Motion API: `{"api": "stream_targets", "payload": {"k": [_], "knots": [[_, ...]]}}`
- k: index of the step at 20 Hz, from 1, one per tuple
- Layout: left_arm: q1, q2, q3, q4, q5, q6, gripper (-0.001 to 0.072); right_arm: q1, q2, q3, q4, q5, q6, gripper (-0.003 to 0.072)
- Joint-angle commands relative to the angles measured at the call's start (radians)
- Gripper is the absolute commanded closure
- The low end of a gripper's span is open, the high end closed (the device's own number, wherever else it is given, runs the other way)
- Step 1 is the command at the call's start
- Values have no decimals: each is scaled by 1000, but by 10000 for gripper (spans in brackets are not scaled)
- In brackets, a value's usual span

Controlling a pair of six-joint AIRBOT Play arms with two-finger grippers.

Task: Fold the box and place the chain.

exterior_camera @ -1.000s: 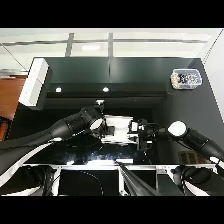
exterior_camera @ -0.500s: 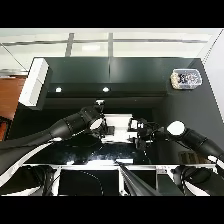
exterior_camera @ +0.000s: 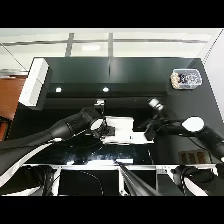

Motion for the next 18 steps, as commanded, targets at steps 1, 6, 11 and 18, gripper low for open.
{"api": "stream_targets", "payload": {"k": [1,6,11,18], "knots": [[1,0,1,2,0,-1,677,-293,94,5,-202,198,510,649],[1,0,1,2,-2,-1,678,-527,46,-111,-95,287,742,648],[1,-2,1,5,19,14,679,-346,-49,-180,-15,278,702,648],[0,-28,0,2,16,6,680,-201,-56,-180,121,155,691,648]]}}
